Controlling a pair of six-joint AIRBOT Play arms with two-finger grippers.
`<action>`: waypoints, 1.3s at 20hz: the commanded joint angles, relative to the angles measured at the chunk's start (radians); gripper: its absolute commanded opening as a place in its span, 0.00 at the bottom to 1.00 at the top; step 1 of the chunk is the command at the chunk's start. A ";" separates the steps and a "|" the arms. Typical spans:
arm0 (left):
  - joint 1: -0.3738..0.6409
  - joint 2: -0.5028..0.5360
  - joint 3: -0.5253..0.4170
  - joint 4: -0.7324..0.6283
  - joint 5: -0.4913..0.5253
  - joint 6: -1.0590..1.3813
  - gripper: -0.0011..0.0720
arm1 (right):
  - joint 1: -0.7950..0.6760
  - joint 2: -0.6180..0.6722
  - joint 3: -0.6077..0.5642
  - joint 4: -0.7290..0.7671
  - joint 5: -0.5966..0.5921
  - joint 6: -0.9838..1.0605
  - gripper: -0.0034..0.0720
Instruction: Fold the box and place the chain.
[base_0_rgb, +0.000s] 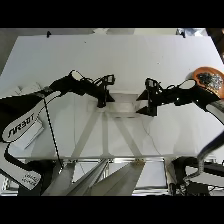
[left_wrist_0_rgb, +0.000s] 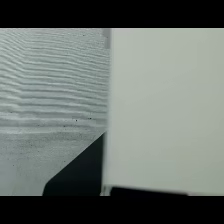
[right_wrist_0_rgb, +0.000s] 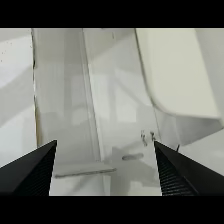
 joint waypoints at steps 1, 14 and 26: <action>-0.001 0.000 0.000 0.000 0.000 -0.001 0.03 | 0.000 0.035 0.002 -0.022 -0.014 0.076 0.94; 0.000 0.000 0.000 0.000 0.000 -0.001 0.03 | -0.020 0.359 -0.320 -0.123 -0.233 0.050 0.94; 0.000 0.000 0.000 0.000 0.000 -0.001 0.03 | 0.090 0.268 -0.359 0.171 -0.401 -0.236 0.94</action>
